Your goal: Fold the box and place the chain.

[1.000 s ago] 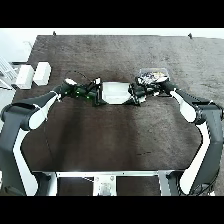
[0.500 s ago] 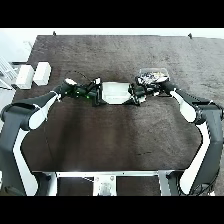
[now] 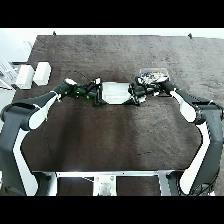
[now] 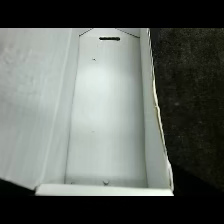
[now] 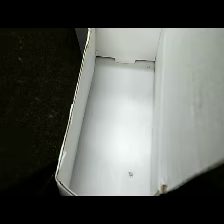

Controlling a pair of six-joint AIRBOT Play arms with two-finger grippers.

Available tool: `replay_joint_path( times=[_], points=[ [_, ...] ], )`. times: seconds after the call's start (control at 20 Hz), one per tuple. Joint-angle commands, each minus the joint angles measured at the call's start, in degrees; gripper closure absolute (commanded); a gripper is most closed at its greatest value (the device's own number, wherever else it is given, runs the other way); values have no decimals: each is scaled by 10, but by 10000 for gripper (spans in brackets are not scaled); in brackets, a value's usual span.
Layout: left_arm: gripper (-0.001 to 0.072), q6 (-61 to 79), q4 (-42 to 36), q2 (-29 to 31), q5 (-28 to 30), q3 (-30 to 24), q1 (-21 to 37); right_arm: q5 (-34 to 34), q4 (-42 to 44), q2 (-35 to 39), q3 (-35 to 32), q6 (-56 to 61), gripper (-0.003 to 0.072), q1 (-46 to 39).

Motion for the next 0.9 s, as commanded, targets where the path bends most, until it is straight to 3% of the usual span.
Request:
replay_joint_path(
  times=[0.0, 0.1, 0.15, 0.2, 0.85],
  points=[
    [431, 0, 0, 0, 0, 1, 0, 6, 4, 0, 0, 18, 40, -1],
    [431, 0, 0, 0, 0, 1, 0, 4, 3, 4, 0, 38, 35, -12],
    [431, 0, 0, 0, 1, 1, 1, 4, 2, 6, 0, 41, -29, -18],
    [431, 0, 0, 0, 1, 1, 1, 5, 1, 9, 0, 41, -34, -24],
    [431, 0, 0, 0, 0, 1, 0, 38, -87, 79, 0, 159, -34, -66]
  ],
)
